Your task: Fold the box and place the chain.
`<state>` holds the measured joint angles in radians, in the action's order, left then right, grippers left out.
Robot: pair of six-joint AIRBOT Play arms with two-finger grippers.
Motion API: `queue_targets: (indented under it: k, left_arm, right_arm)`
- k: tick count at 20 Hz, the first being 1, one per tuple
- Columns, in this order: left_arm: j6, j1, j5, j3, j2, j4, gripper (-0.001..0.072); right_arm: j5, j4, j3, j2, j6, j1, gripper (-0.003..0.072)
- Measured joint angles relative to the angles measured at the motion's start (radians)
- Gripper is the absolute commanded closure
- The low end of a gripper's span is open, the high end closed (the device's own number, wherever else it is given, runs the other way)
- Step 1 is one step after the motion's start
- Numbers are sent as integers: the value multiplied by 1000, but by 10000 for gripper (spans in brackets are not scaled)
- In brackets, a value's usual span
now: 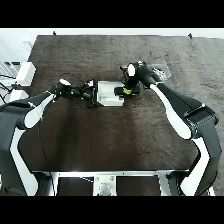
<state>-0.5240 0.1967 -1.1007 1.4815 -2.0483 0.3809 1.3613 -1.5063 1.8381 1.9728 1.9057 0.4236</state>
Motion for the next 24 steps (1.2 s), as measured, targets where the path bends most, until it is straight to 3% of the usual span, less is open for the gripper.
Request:
queue_targets:
  k: [3,7,16,17,19,21,24]
  left_arm:
    - [0,1,0,0,0,0,361]
    - [0,0,0,0,0,0,361]
    - [1,-1,0,0,0,0,361]
    - [1,-1,0,0,0,0,361]
    - [1,-1,1,0,0,-1,361]
    - [2,-1,1,0,0,0,361]
    - [2,-1,2,0,0,-1,361]
  right_arm:
    - [26,-21,15,9,47,8,332]
    - [36,-37,22,13,90,35,422]
    - [6,-55,24,14,151,64,474]
    - [5,-58,24,14,153,64,565]
    - [5,-67,24,14,157,64,576]
    - [5,-72,24,14,159,65,671]
    - [-1,-74,24,14,167,65,678]
